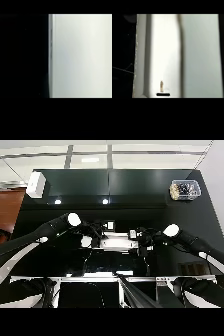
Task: Fold the box and place the chain.
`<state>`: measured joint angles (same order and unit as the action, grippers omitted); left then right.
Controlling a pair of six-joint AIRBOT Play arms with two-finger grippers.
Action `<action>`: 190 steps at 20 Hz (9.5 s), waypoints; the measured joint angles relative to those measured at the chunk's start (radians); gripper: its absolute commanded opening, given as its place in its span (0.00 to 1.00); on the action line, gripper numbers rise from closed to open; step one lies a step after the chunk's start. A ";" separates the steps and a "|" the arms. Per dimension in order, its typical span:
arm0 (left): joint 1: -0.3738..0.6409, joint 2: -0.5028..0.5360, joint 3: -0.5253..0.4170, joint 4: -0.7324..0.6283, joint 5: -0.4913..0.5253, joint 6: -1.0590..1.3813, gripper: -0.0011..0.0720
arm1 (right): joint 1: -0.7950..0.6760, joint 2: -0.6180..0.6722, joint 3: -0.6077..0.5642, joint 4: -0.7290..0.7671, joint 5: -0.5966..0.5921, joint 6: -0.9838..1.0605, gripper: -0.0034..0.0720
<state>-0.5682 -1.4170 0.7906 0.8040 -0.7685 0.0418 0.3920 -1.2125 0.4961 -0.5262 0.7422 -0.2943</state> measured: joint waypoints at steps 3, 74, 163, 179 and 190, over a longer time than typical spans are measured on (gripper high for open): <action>0.000 0.000 0.000 0.000 0.001 -0.001 0.05 | 0.000 -0.003 0.000 -0.001 -0.023 0.004 0.87; 0.061 0.314 0.032 0.327 -0.340 -0.710 0.05 | -0.007 -0.008 0.000 -0.068 -0.047 0.077 0.11; -0.032 0.228 -0.255 -0.296 0.155 -0.074 0.24 | -0.007 -0.008 0.000 -0.069 -0.048 0.077 0.11; -0.056 0.214 -0.254 -0.311 0.158 -0.068 0.05 | -0.007 -0.008 0.000 -0.069 -0.047 0.076 0.11; 0.216 0.518 -0.252 0.024 0.012 -0.516 0.05 | -0.007 -0.008 0.000 -0.069 -0.047 0.077 0.11</action>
<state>-0.3527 -0.8986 0.5385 0.8276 -0.7567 -0.4740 0.3847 -1.2209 0.4965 -0.5953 0.6949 -0.2173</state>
